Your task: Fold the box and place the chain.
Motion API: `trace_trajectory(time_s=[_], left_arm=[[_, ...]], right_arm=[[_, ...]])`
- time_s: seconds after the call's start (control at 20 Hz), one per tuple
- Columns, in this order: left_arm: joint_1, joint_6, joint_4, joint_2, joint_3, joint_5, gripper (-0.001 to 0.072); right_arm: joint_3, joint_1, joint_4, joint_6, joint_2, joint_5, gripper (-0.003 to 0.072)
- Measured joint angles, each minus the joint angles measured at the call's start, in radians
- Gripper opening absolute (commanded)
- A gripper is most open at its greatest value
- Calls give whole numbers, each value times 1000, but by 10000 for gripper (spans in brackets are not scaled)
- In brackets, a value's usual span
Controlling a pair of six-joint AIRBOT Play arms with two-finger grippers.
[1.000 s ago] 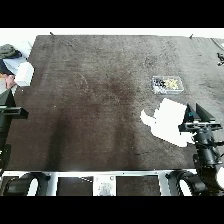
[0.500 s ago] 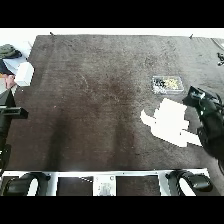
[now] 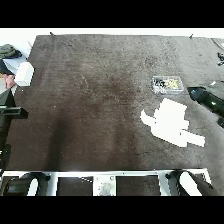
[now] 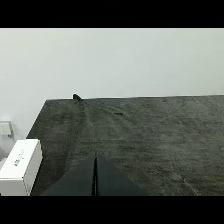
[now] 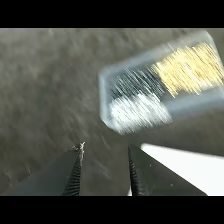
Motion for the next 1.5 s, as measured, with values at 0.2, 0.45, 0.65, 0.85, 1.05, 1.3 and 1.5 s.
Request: trace_trajectory(time_s=[0.2, 0.45, 0.65, 0.85, 1.05, 1.3, 1.5], left_arm=[[0, 0, 0, 0, 0, 0, 12], [0, 0, 0, 0, 0, 0, 12], [0, 0, 0, 0, 0, -1, 12], [0, 0, 0, 0, 0, -1, 12], [0, 0, 0, 0, 0, -1, 11], [0, 0, 0, 0, 0, -1, 12], [0, 0, 0, 0, 0, 0, 12]], right_arm=[[15, -246, -239, 116, 15, 249, 335], [20, -438, -439, 163, 11, 423, 335], [23, -528, -555, 163, -40, 497, 335], [90, -580, -599, 142, -153, 538, 335], [211, -608, -667, 128, -288, 617, 335], [304, -623, -727, 53, -407, 658, 334], [323, -628, -726, -5, -513, 668, 334]])
